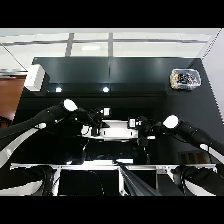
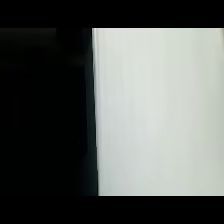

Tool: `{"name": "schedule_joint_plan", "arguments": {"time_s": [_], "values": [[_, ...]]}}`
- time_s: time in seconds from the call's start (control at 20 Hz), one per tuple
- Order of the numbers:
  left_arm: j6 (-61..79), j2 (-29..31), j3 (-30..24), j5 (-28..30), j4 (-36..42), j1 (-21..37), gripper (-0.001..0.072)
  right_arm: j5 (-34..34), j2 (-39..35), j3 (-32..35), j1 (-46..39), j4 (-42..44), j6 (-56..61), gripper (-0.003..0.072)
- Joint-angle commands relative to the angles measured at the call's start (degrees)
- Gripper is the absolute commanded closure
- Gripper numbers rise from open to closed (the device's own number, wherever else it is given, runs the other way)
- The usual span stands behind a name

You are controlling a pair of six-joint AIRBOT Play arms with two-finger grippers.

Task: Fold the box and place the chain.

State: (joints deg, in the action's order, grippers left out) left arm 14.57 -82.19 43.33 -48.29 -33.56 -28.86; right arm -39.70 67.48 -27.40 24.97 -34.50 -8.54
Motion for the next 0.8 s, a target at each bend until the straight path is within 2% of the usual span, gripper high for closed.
{"name": "schedule_joint_plan", "arguments": {"time_s": [0.0, 0.05, 0.1, 0.25, 0.3, 0.4, 0.45, 0.5, 0.55, 0.7, 0.75], "values": [[0.0, 0.0, 0.0, -0.2, 0.0, 0.0, 0.0681, -0.6, 0.0, 0.0, 0.0, 0.0, 0.1, 0.0072], [0.0, 0.0, 0.0, -0.2, 0.0, 0.0, 0.0681, -1.5, 0.0, 0.0, 0.0, 0.0, 0.1, 0.0262], [0.0, 0.0, 0.0, -0.4, 0.0, 0.0, 0.0681, -2.2, 0.0, 0.0, 0.0, -0.1, 0.1, 0.0283], [0.0, 0.2, 0.0, -0.4, 0.0, 0.0, 0.0679, -2.5, 0.0, 0.0, 0.0, -0.2, 0.1, 0.0283], [0.0, 0.5, 0.0, -0.5, -0.1, 0.0, 0.0646, -2.5, 0.0, 0.0, 0.0, -0.2, 0.1, 0.0283], [0.0, 2.4, 0.1, -0.3, -0.1, 0.1, 0.0319, -2.5, 0.0, 0.0, 0.0, -0.5, 0.1, 0.0283], [-1.4, 3.8, 0.1, -0.4, -0.1, 0.1, 0.0214, -2.6, 0.0, 0.0, 0.0, -1.2, 0.1, 0.0284], [-4.5, 5.5, 0.1, -0.7, -0.2, 0.0, 0.0135, -3.0, 0.0, 0.0, 0.0, -1.8, 0.1, 0.0404], [-6.8, 7.3, 0.1, -1.5, -0.9, 0.1, 0.0124, -3.4, 0.0, 0.0, 0.0, -2.2, 0.1, 0.0497], [-15.8, 13.3, 0.0, -2.7, -8.5, 0.1, 0.0130, -3.4, 0.0, 0.0, 0.0, -3.3, 0.1, 0.0496], [-20.2, 14.9, 0.0, -3.3, -11.4, 0.1, 0.0187, -3.0, 0.0, 0.0, 0.0, -3.3, 0.1, 0.0496]]}}
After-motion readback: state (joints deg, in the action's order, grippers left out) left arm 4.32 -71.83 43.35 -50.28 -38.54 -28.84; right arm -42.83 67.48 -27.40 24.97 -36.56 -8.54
